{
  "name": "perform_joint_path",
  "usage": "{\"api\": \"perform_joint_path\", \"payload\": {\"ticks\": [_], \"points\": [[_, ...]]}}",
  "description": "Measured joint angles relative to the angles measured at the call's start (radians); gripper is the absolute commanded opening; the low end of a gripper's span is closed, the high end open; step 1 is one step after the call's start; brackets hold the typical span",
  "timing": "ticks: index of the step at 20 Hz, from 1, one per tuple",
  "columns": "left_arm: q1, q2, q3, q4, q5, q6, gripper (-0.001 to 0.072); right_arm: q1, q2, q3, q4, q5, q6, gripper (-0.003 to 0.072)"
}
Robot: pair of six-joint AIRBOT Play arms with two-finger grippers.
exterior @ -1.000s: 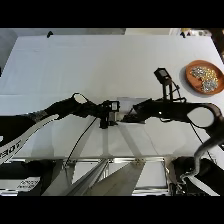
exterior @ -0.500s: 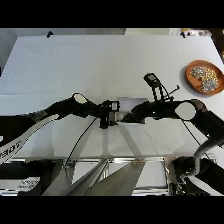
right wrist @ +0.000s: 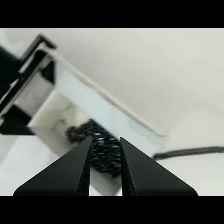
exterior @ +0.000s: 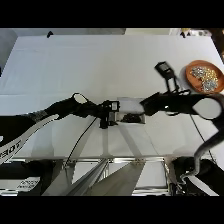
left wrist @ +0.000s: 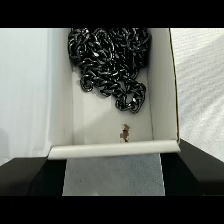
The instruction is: Fold the box and place the chain.
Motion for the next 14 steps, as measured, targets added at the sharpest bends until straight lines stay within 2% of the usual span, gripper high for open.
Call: {"api": "perform_joint_path", "payload": {"ticks": [1,2,7,14], "points": [[0.0,0.0,0.0,0.0,0.0,0.0,0.0205,-0.036,0.006,0.008,-0.018,0.01,0.0,0.0325],[0.0,0.0,0.0,0.0,0.0,0.0,0.0205,-0.076,0.009,0.013,-0.037,0.016,0.001,0.0361],[0.0,0.0,0.0,0.0,0.0,0.0,0.0205,-0.225,-0.057,0.025,-0.136,0.024,0.01,0.0361],[0.0,0.0,0.0,0.0,0.0,0.0,0.0205,-0.254,-0.261,0.027,-0.182,-0.061,0.048,0.0361]]}}
